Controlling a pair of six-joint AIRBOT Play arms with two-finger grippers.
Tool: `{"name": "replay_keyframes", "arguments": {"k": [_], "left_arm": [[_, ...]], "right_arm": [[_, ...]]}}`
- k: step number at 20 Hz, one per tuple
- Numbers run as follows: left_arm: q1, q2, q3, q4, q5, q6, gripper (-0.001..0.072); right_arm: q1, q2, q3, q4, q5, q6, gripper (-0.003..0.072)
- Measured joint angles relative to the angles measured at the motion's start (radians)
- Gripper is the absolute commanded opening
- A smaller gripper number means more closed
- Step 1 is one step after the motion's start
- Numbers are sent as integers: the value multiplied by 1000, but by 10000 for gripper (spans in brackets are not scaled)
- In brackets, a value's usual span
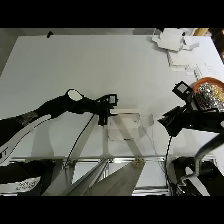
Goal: Fold the box and place the chain.
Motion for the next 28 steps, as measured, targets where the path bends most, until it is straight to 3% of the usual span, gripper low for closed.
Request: {"name": "replay_keyframes", "arguments": {"k": [28], "left_arm": [[-34, -18, 1, 14, 10, -3, 13]], "right_arm": [[0, 0, -3, 40, -12, -127, 340]]}}
